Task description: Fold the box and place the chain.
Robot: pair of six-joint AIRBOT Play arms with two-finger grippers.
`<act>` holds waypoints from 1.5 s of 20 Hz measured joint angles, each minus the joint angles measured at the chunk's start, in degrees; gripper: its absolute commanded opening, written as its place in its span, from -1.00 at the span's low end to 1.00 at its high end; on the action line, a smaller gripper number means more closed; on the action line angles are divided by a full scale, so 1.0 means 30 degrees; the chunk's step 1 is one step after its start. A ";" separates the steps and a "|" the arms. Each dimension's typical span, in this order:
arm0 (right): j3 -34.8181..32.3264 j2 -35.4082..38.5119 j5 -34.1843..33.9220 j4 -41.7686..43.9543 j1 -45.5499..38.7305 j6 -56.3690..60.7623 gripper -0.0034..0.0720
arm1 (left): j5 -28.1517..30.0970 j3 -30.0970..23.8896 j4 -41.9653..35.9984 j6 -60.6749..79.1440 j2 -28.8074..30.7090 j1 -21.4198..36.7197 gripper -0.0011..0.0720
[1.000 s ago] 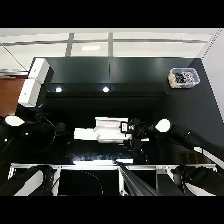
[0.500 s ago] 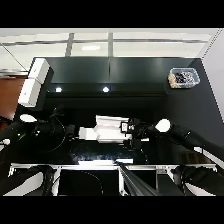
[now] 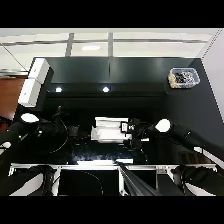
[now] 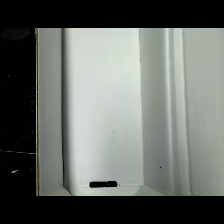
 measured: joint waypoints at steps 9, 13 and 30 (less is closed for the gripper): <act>0.0000 0.0000 -0.0007 0.0007 0.0000 0.0000 0.31 | 0.3869 0.1559 0.0197 -0.2754 0.0168 -0.4663 0.92; 0.0000 -0.0007 0.0000 0.0007 0.0000 0.0007 0.31 | 0.6433 0.2171 0.2084 -0.5967 0.0175 -0.7417 0.92; 0.0000 0.0000 -0.0022 -0.0007 0.0000 -0.0007 0.31 | 0.8255 0.3045 0.6433 -1.2670 0.0131 -0.9945 0.94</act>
